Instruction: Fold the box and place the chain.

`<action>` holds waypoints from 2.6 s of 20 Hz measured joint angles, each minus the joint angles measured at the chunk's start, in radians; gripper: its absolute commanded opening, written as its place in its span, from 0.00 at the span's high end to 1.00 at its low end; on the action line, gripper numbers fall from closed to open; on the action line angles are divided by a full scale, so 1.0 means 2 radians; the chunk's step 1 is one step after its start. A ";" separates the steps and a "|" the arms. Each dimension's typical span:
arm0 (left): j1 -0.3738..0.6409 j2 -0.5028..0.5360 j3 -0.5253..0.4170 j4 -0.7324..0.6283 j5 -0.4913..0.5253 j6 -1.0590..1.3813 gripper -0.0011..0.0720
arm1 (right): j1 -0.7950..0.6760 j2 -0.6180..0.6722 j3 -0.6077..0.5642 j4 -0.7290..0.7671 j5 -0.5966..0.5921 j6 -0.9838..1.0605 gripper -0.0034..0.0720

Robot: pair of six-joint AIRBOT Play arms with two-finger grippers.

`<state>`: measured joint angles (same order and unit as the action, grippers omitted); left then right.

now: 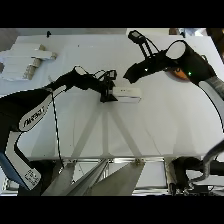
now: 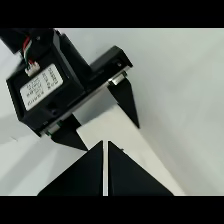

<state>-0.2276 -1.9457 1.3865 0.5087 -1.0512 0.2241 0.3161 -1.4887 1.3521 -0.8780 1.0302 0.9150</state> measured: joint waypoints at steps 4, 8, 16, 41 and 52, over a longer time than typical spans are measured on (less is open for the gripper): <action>0.000 0.000 0.000 0.000 0.000 0.000 0.47 | -0.002 -0.031 -0.009 0.040 0.004 0.051 0.94; 0.000 0.000 0.000 0.000 0.000 0.000 0.47 | 0.007 -0.073 -0.012 0.070 0.007 0.078 0.94; 0.000 0.000 0.000 0.001 0.001 0.001 0.47 | 0.024 -0.111 -0.014 0.040 0.011 0.091 0.94; 0.000 0.000 0.000 0.000 0.000 0.000 0.47 | -0.043 0.032 -0.082 0.031 -0.006 0.010 0.94; 0.000 0.000 0.000 0.000 0.001 0.000 0.47 | -0.088 0.041 -0.237 0.116 -0.069 -0.040 0.94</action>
<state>-0.2279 -1.9450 1.3861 0.5091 -1.0500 0.2245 0.1398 -1.4063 0.8780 -0.6453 0.8913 0.8356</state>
